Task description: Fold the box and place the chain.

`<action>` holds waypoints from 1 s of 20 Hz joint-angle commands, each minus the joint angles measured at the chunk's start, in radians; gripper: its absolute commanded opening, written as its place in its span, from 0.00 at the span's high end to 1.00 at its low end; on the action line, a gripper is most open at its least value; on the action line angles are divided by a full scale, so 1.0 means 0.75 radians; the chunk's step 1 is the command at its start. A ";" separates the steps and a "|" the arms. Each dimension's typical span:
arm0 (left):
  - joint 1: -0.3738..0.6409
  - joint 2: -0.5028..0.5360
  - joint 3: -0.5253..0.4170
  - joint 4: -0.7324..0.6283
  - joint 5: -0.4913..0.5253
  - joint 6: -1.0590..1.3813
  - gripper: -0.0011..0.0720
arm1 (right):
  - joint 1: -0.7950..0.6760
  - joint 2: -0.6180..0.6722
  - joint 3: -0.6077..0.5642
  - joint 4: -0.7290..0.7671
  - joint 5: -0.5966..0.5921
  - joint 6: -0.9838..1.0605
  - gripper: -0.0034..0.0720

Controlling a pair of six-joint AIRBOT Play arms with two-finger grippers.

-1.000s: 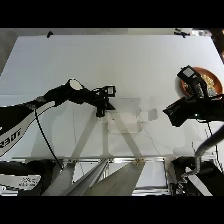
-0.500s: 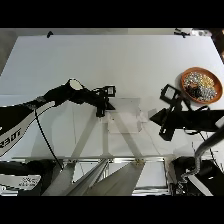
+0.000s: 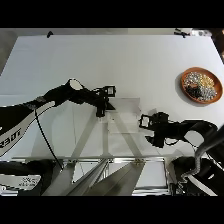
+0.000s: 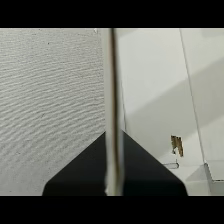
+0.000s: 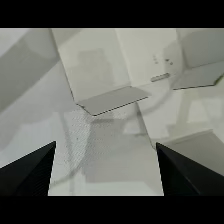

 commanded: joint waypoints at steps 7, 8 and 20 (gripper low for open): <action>-0.001 -0.001 -0.001 0.000 -0.001 0.000 0.97 | 0.247 -0.240 -0.066 0.107 -0.449 -0.142 0.01; -0.001 -0.001 -0.001 0.001 -0.001 0.000 0.97 | 0.259 -0.271 -0.069 0.108 -0.487 -0.141 0.01; -0.001 -0.001 -0.001 0.000 -0.001 0.000 0.97 | 0.260 -0.327 -0.069 0.092 -0.691 -0.133 0.09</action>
